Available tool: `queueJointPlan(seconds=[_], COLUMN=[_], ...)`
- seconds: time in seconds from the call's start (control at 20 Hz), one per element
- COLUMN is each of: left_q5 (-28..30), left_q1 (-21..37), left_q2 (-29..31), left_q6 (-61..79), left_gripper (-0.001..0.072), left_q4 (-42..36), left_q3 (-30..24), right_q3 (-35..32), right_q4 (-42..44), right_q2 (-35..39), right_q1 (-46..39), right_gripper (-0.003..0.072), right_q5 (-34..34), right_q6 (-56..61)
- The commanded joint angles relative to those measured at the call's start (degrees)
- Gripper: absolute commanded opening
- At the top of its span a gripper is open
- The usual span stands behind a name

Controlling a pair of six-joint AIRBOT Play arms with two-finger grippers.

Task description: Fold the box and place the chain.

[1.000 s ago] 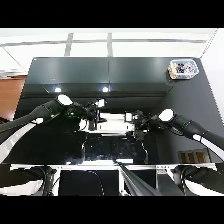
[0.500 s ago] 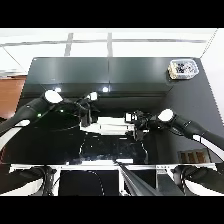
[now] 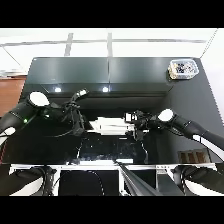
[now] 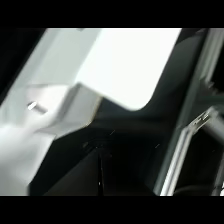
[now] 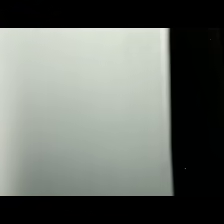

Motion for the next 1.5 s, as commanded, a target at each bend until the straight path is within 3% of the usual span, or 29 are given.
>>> queueJointPlan(seconds=[0.0, 0.1, 0.2, 0.4, 0.65, 0.75, 1.0, 1.1, 1.2, 1.25, 1.3, 1.35, 1.45], left_q5=[12.2, 22.2, 29.0, 31.2, 25.6, 22.5, 12.4, 4.0, -0.4, -0.3, 2.1, 5.3, 9.7], left_q1=[-4.5, -5.0, -4.7, -4.8, -4.9, -3.4, 6.4, 8.8, 9.0, 8.2, 6.7, 5.3, 3.0], left_q2=[-1.2, -2.0, -3.4, -8.4, -12.3, -11.6, -1.0, 3.4, 4.6, 4.5, 4.2, 3.8, 1.9], left_q6=[-0.4, 3.5, 3.9, 3.6, 3.2, 3.1, -3.1, 4.8, 15.1, 21.3, 25.7, 26.1, 27.2], left_gripper=[0.0028, 0.0028, 0.0027, 0.0027, 0.0026, 0.0026, 0.0026, 0.0027, 0.0028, 0.0123, 0.0451, 0.0716, 0.0708], left_q4=[-14.9, -22.7, -21.7, -19.1, -17.6, -12.2, -5.4, -5.4, -4.0, 0.4, 6.5, 9.2, 7.5], left_q3=[-2.3, -2.3, -2.4, -2.3, -2.3, -1.1, 3.4, 1.7, -1.3, -2.2, -2.8, -3.3, -3.3], right_q3=[0.0, 0.0, 0.0, 0.0, 0.0, 0.0, 0.0, 0.0, 0.0, 0.0, 0.0, 0.0, 0.0], right_q4=[0.0, 0.0, 0.0, 0.0, 0.0, 0.0, 0.0, 0.0, 0.0, 0.0, 0.0, 0.0, 0.0], right_q2=[0.0, 0.0, 0.0, 0.0, 0.0, 0.0, 0.0, 0.0, 0.0, 0.0, 0.0, 0.0, 0.0], right_q1=[0.0, 0.0, 0.0, 0.0, 0.0, 0.0, 0.0, 0.0, 0.0, 0.0, 0.0, 0.0, 0.0], right_gripper=[0.0194, 0.0194, 0.0194, 0.0194, 0.0194, 0.0194, 0.0194, 0.0194, 0.0194, 0.0194, 0.0194, 0.0194, 0.0194], right_q5=[0.1, 0.1, 0.1, 0.1, 0.1, 0.1, 0.1, 0.1, 0.1, 0.1, 0.1, 0.1, 0.1], right_q6=[0.0, 0.0, 0.0, 0.0, 0.0, 0.0, 0.0, 0.0, 0.0, 0.0, 0.0, 0.0, 0.0])
